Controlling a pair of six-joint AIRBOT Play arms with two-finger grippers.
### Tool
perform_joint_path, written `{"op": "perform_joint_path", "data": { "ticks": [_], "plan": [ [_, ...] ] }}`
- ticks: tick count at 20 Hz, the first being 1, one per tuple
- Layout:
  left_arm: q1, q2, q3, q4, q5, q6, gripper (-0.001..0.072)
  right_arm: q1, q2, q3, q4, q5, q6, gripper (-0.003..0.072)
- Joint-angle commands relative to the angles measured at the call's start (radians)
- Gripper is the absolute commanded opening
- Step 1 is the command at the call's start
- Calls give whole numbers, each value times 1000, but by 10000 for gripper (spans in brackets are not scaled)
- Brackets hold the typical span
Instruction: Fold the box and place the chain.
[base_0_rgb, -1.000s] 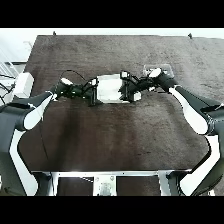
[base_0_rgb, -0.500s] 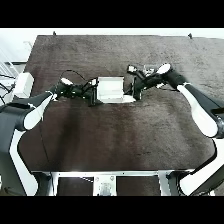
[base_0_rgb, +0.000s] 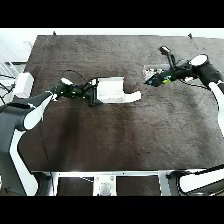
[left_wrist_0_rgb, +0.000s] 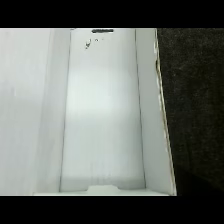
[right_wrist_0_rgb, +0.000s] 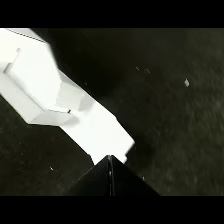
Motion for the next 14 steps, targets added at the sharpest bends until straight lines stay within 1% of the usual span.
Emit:
{"op": "perform_joint_path", "data": {
  "ticks": [1, 4, 5, 8, 14],
  "plan": [
    [0, 0, 1, -5, 0, 0, 306, -55, -4, -77, 0, -15, 144, 8],
    [0, 0, 1, -5, 0, 0, 306, -57, -17, -148, -3, -122, 253, 7],
    [0, 0, 1, -5, 0, 0, 306, -49, -25, -161, -3, -134, 268, 8],
    [0, 0, 1, -5, 0, 0, 306, -19, -73, -176, 12, -147, 318, 7],
    [0, 0, 1, -5, 0, 0, 306, 95, -125, -175, 99, -176, 319, 8]
  ]
}}
